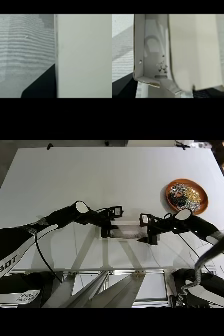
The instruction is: Fold the box and place the chain.
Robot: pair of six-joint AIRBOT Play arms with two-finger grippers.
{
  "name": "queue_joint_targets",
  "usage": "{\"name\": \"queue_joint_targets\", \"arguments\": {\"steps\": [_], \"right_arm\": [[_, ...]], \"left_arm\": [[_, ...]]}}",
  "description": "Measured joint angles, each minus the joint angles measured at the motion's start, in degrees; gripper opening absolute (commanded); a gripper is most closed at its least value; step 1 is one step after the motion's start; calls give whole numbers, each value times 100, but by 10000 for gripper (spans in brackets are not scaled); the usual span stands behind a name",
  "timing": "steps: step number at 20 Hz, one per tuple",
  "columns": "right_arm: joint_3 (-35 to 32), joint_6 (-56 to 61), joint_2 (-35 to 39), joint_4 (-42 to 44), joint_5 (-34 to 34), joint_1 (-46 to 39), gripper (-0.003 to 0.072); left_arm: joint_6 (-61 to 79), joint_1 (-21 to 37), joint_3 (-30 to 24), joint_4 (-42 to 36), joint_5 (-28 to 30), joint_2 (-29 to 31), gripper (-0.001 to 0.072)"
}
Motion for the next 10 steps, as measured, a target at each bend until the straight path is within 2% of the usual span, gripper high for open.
{"name": "queue_joint_targets", "arguments": {"steps": [10], "right_arm": [[365,267,-420,-385,212,-15,702]], "left_arm": [[13,0,0,-4,2,0,9]]}}
